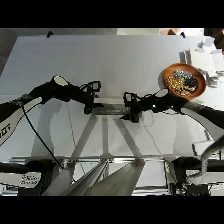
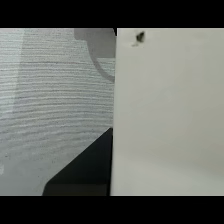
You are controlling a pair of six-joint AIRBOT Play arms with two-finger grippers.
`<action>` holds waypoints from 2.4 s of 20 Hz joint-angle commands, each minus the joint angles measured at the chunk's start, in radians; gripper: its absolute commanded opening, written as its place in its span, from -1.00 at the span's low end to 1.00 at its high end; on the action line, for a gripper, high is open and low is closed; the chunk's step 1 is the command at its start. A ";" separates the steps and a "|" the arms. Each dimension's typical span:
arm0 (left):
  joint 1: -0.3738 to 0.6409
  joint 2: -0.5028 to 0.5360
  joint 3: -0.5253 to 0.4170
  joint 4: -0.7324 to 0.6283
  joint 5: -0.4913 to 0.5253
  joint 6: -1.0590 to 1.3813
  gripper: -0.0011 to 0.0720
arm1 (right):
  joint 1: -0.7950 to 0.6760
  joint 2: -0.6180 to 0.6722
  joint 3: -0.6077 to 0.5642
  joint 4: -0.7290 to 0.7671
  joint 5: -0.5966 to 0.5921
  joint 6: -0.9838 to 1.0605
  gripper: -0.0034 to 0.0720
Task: Fold the box and place the chain.
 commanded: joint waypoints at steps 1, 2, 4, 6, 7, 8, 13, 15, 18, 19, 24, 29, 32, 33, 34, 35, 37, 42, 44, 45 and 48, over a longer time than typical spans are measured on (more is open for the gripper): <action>0.000 0.000 -0.001 0.000 0.022 0.000 -0.96 | 0.001 -0.001 0.001 0.000 0.001 0.000 0.24; 0.001 0.000 -0.001 0.000 0.022 -0.004 -0.96 | 0.001 -0.001 0.001 0.000 0.001 0.000 0.24; 0.002 0.000 -0.001 0.000 0.023 -0.002 -0.96 | 0.001 -0.001 0.001 0.000 0.000 0.000 0.24; 0.002 0.000 -0.001 0.000 0.023 -0.003 -0.69 | 0.001 -0.001 0.001 0.000 0.000 0.000 0.24; 0.003 0.002 -0.001 0.000 0.021 -0.003 -0.58 | 0.001 -0.001 0.001 0.000 0.000 0.000 0.24; 0.009 0.008 -0.001 0.000 0.010 -0.003 -0.35 | 0.001 -0.001 0.001 0.000 0.000 0.000 0.24; 0.085 0.102 -0.001 0.006 -0.084 -0.004 0.21 | 0.001 -0.001 0.001 0.000 0.000 0.000 0.24; 0.132 0.163 -0.001 0.062 -0.140 -0.009 0.21 | 0.001 -0.001 0.001 0.000 0.000 0.000 0.24; 0.178 0.248 -0.001 0.216 -0.224 -0.097 0.18 | 0.001 -0.001 0.001 0.000 0.000 0.000 0.24; 0.178 0.271 -0.001 0.261 -0.226 -0.140 -0.17 | 0.001 -0.001 0.001 0.000 0.000 0.000 0.24; 0.127 0.288 -0.002 0.255 -0.325 -0.335 -0.95 | 0.001 -0.001 0.001 0.000 0.000 0.000 0.24; 0.018 0.225 -0.002 0.090 -0.178 -0.467 -0.96 | 0.001 -0.001 0.001 0.000 0.000 0.000 0.24; -0.007 0.192 -0.002 -0.010 0.036 -0.476 -0.96 | 0.001 -0.001 0.001 0.000 0.000 0.000 0.24; -0.009 0.191 -0.002 -0.023 0.091 -0.491 -0.96 | 0.001 -0.001 0.001 0.000 0.000 0.000 0.24; -0.009 0.191 -0.002 -0.036 0.142 -0.530 -0.96 | 0.001 -0.001 0.001 0.000 0.000 0.000 0.24; -0.011 0.190 -0.002 -0.037 0.193 -0.586 -0.96 | 0.001 -0.001 0.001 0.000 0.000 0.000 0.24; -0.014 0.178 -0.002 -0.033 0.250 -0.670 -0.96 | 0.001 -0.001 0.001 0.000 0.000 0.000 0.24; -0.048 0.082 -0.002 0.094 0.254 -0.796 -0.96 | 0.001 -0.001 0.001 0.000 0.000 0.000 0.24; -0.053 0.049 -0.002 0.105 0.219 -0.853 -0.96 | 0.001 -0.001 0.001 0.000 0.000 0.000 0.24; -0.053 0.053 -0.002 0.106 0.189 -0.892 -0.96 | 0.001 -0.001 0.001 0.000 0.000 0.000 0.24; -0.049 0.112 -0.001 0.118 0.136 -0.897 -0.96 | 0.001 -0.001 0.001 0.000 0.000 0.000 0.24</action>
